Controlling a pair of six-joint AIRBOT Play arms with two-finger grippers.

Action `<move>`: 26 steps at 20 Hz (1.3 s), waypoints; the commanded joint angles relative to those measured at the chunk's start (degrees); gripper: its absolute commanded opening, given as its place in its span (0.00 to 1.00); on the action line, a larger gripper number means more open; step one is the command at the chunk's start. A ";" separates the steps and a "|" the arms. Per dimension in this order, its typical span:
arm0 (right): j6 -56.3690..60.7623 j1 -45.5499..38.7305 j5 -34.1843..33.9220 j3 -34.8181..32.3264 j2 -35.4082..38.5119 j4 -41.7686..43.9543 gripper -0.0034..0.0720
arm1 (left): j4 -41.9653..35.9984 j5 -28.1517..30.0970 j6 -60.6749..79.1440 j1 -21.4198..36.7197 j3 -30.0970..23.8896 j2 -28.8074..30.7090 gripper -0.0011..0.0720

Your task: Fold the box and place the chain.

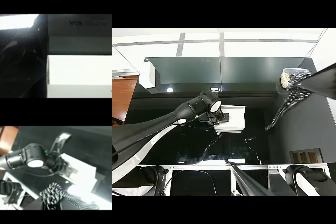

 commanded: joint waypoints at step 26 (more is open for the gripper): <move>-4.79 17.40 -29.07 -5.73 -8.04 1.90 0.06 | 0.02 -0.02 0.00 0.04 0.04 0.02 0.05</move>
